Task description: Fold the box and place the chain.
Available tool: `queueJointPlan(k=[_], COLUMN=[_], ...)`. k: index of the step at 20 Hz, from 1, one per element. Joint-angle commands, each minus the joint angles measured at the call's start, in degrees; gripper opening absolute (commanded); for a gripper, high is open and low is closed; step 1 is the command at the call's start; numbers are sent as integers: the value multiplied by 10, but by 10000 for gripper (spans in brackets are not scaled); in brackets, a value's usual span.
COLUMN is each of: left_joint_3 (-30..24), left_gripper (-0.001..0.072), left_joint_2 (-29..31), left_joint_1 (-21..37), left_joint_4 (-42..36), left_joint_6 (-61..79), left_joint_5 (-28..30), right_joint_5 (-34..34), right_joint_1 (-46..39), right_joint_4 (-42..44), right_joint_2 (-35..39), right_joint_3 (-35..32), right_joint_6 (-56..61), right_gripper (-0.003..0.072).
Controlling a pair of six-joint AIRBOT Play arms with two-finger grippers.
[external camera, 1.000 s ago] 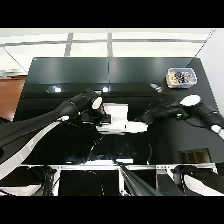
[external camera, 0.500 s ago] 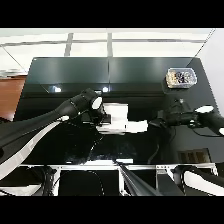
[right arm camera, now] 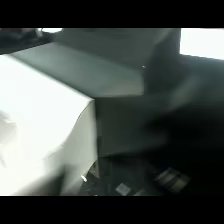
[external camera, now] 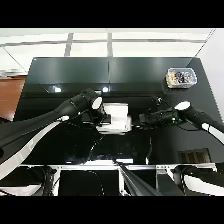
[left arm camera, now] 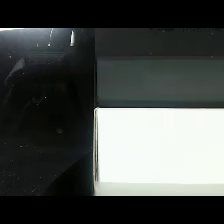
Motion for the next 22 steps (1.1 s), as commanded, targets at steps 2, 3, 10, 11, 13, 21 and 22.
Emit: queueJointPlan(k=[2, 3, 10, 11, 13, 21, 22], left_joint_3=[0, 0, 0, 0, 0, 0, 0], left_gripper=[25, 25, 25, 25, 25, 25, 25], left_joint_2=[0, 0, 0, 0, 0, 0, 0], left_joint_1=[0, 0, 0, 0, 0, 0, 0], left_joint_4=[0, 0, 0, 0, 0, 0, 0], left_joint_6=[0, 0, 0, 0, 0, 0, 0], left_joint_5=[-2, -2, 0, 0, 0, 0, 0], right_joint_5=[48, 46, -31, -39, -50, -50, -45], right_joint_1=[13, 19, 86, 96, 113, 143, 143], right_joint_4=[13, 17, -1, -3, -5, -170, -177], right_joint_2=[-1, -1, -1, -1, -1, -1, -1], right_joint_3=[44, 49, 68, 68, 68, 122, 127], right_joint_6=[-11, -10, 88, 104, 125, 269, 276], right_gripper=[625, 625, 528, 416, 399, 399, 399])
